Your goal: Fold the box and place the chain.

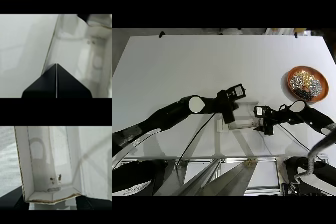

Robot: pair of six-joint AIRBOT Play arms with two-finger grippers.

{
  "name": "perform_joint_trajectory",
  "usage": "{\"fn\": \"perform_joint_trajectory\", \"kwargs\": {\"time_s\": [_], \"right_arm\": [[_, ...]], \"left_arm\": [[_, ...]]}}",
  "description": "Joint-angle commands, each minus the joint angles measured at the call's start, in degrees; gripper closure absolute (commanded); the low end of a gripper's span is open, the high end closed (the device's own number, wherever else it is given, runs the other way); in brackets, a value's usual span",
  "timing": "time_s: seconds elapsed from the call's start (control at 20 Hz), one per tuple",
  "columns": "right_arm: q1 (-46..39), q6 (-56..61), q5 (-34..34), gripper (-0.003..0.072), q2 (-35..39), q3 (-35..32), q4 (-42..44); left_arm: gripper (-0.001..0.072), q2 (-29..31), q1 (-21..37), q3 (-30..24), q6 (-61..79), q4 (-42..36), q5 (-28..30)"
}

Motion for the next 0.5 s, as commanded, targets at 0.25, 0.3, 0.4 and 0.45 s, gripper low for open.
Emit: {"fn": "perform_joint_trajectory", "kwargs": {"time_s": [0.25, 0.3, 0.4, 0.45], "right_arm": [[-0.02, 0.0, 0.02, 0.0248, 0.0, 0.02, 0.02], [-0.02, 0.0, 0.02, 0.0248, 0.0, 0.02, 0.02], [-0.02, 0.0, 0.04, 0.0248, 0.0, 0.02, 0.02], [-0.02, 0.0, 0.02, 0.0248, 0.0, 0.02, 0.02]], "left_arm": [[0.0707, -0.13, 0.46, -2.71, -7.48, 11.32, -18.4], [0.0707, -0.15, 0.7, -3.02, -7.5, 11.67, -18.62], [0.0707, -0.13, 1.44, -3.41, -7.5, 12.94, -20.44], [0.0707, -0.11, 1.95, -3.61, -7.5, 13.49, -21.62]]}}
